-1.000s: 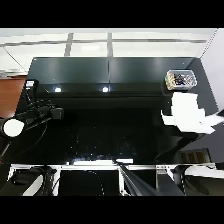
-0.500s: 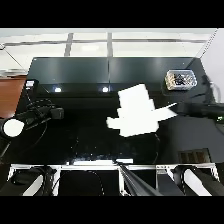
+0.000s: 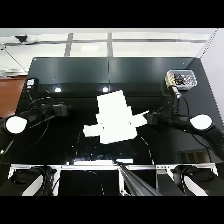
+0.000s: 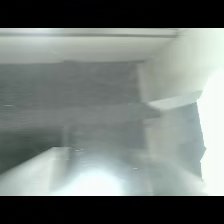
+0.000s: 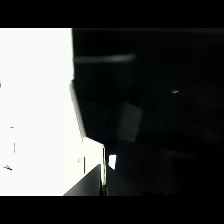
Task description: Fold the box and place the chain.
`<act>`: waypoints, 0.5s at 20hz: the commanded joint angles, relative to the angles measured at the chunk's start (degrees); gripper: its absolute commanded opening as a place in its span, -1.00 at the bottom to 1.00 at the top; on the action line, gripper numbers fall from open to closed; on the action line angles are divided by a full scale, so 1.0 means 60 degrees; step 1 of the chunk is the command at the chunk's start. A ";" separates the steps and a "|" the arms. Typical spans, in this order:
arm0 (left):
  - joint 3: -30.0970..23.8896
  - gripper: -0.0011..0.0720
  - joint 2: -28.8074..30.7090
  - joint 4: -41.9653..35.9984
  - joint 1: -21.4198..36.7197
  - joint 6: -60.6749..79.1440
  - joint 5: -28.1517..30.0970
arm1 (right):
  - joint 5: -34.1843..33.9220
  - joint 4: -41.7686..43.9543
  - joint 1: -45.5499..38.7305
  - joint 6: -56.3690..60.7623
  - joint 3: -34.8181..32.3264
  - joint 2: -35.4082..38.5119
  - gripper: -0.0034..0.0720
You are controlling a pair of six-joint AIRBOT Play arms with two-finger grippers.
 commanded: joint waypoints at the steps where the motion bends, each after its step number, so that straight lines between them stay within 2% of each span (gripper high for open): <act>1: 0.0488 0.98 -0.1402 -0.2106 -0.0364 0.1490 -0.0554 | -0.0648 0.0022 0.0805 0.0055 -0.0244 0.0029 -0.86; 3: 0.1239 0.98 -0.2794 -0.3304 -0.0215 0.1843 -0.2091 | -0.0645 0.0022 0.0863 0.0055 -0.0259 0.0029 -0.86; 6: 0.2124 0.98 -0.4983 -0.5741 0.0124 0.3854 -0.4612 | -0.0652 0.0015 0.0863 0.0047 -0.0259 0.0029 -0.86; 7: 0.2382 0.98 -0.5603 -0.6029 0.0120 0.4098 -0.5140 | -0.0663 -0.0015 0.0863 0.0047 -0.0259 0.0029 -0.86; 10: 0.3013 0.98 -0.6812 -0.6164 -0.0029 0.4455 -0.5668 | -0.0656 -0.0011 0.0867 0.0047 -0.0259 0.0029 -0.86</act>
